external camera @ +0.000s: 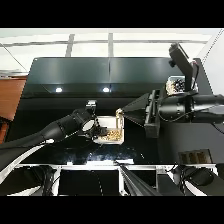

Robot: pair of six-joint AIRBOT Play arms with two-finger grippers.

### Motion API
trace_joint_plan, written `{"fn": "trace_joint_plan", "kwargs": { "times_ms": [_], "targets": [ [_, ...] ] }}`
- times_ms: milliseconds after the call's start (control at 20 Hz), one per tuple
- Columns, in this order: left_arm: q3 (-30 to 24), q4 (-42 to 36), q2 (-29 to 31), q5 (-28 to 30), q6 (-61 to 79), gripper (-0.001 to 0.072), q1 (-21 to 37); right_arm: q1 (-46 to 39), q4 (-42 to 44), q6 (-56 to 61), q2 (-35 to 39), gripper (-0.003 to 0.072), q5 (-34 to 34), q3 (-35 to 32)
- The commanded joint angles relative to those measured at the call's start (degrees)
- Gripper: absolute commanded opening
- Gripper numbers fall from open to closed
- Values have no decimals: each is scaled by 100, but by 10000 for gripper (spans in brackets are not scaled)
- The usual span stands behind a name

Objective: Fold the box and place the chain.

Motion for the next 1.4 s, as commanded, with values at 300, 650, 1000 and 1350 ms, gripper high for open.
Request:
{"fn": "trace_joint_plan", "kwargs": {
  "times_ms": [300, 650, 1000, 1350],
  "targets": [
    [4, -4, 0, 31, 2, 32, 4, 256, 116, 81, -551, 28, -142, 2],
    [55, -2, 2, -4, 2, 31, 11, -35, -811, 282, -728, 523, 431, -42],
    [363, 24, -13, 308, -345, 30, 28, -1930, -1023, 297, -728, 524, 1346, -33],
    [439, 22, -116, 402, -179, 86, 70, -2175, -1040, 297, -728, 524, 1338, -37]
  ]
}}
